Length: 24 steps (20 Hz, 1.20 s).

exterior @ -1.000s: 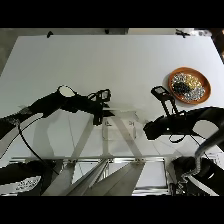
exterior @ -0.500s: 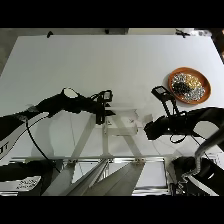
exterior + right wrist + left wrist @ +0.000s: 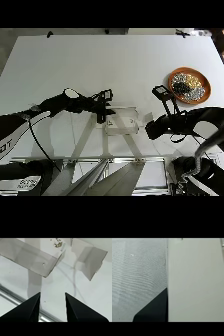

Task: Fold the box and place the chain.

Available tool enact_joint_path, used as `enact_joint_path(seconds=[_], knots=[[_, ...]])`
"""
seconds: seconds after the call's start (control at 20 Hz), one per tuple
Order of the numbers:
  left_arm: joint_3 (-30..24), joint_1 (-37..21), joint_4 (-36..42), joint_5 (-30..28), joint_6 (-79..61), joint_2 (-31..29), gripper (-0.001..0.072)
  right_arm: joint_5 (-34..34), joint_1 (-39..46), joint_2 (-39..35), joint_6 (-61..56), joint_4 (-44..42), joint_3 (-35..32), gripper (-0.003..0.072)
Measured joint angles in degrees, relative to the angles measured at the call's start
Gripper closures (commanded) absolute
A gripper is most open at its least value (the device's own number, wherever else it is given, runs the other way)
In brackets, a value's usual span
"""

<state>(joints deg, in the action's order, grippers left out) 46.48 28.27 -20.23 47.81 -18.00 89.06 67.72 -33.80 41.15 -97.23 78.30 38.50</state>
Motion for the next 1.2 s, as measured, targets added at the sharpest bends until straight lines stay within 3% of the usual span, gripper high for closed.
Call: enact_joint_path(seconds=[0.45, 0.55, 0.65, 0.85, 0.9, 0.95, 1.2], knots=[[0.0, 0.0, -0.2, 0.0, 0.0, 0.0, 0.0693, 0.7, 0.0, 0.0, 14.2, -0.2, 0.0, 0.0347], [0.0, 0.0, -1.0, 0.3, 0.0, 0.1, 0.0590, 1.4, 0.0, 0.0, 16.7, -1.4, 0.0, 0.0347], [0.0, 0.0, -0.8, 1.4, 0.0, 0.1, 0.0568, 2.0, 0.0, 0.0, 18.1, -2.2, 0.0, 0.0347], [-0.1, 0.0, -0.7, 3.5, 0.0, 0.0, 0.0583, 2.5, 0.0, 0.0, 19.4, -2.9, 0.0, 0.0348], [-0.1, 0.0, -0.5, 3.6, 0.0, 0.0, 0.0612, 2.6, 0.0, 0.0, 19.6, -3.0, 0.0, 0.0348], [-0.1, 0.0, -0.5, 3.6, 0.0, 0.0, 0.0700, 2.6, 0.0, 0.0, 19.7, -3.0, 0.0, 0.0348], [-0.1, 0.0, -2.6, 3.3, -0.1, 0.0, 0.0703, 2.7, 0.0, 0.0, 20.7, -2.3, 0.0, 0.0342]])
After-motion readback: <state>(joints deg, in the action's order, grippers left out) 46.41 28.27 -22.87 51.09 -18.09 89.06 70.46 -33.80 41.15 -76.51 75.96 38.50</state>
